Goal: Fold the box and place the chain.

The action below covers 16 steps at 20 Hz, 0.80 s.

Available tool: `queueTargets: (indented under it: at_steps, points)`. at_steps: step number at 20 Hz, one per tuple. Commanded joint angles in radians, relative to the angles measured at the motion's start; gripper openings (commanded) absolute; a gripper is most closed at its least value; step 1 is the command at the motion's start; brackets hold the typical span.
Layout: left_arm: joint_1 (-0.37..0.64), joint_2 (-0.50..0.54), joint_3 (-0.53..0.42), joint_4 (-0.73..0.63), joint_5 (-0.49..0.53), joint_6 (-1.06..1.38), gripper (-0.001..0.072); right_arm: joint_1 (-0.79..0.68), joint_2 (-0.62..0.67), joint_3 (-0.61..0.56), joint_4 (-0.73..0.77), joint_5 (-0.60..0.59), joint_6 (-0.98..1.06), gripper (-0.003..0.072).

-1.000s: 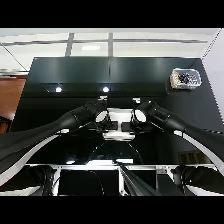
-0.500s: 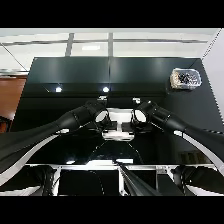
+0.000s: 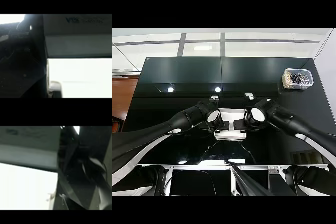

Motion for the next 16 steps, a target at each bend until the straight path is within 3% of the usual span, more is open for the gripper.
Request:
queueTargets:
  at_steps: [1, 4, 8, 10, 12, 13, 14, 15, 16]
  points:
    - [0.000, 0.000, 0.001, -0.001, 0.001, 0.000, 0.0031, -0.021, 0.099, 0.029, 0.021, 0.018, -0.080, 0.0330]
    - [0.000, 0.000, 0.001, -0.001, 0.001, -0.001, 0.0031, -0.093, 0.202, 0.045, -0.040, 0.121, -0.149, 0.0330]
    - [0.000, 0.000, 0.001, -0.001, 0.001, 0.000, 0.0031, -0.188, 0.258, 0.045, -0.442, 0.208, -0.202, 0.0328]
    - [0.000, 0.000, 0.001, -0.001, 0.001, -0.001, 0.0031, -0.247, 0.258, 0.040, -0.578, 0.089, -0.225, 0.0328]
    - [0.000, 0.000, 0.001, 0.000, 0.000, 0.000, 0.0030, -0.350, 0.253, 0.035, -0.576, -0.131, -0.245, 0.0329]
    - [0.000, 0.000, 0.001, 0.000, 0.001, 0.000, 0.0031, -0.411, 0.240, 0.035, -0.571, -0.241, -0.244, 0.0359]
    - [0.000, 0.000, 0.001, 0.000, 0.001, -0.001, 0.0031, -0.472, 0.219, 0.035, -0.557, -0.334, -0.238, 0.0601]
    - [0.000, 0.000, 0.001, -0.001, 0.002, -0.001, 0.0030, -0.544, 0.184, 0.037, -0.505, -0.398, -0.237, 0.0710]
    - [0.000, 0.000, 0.001, -0.001, 0.001, -0.001, 0.0031, -0.618, 0.136, 0.038, -0.421, -0.442, -0.238, 0.0710]
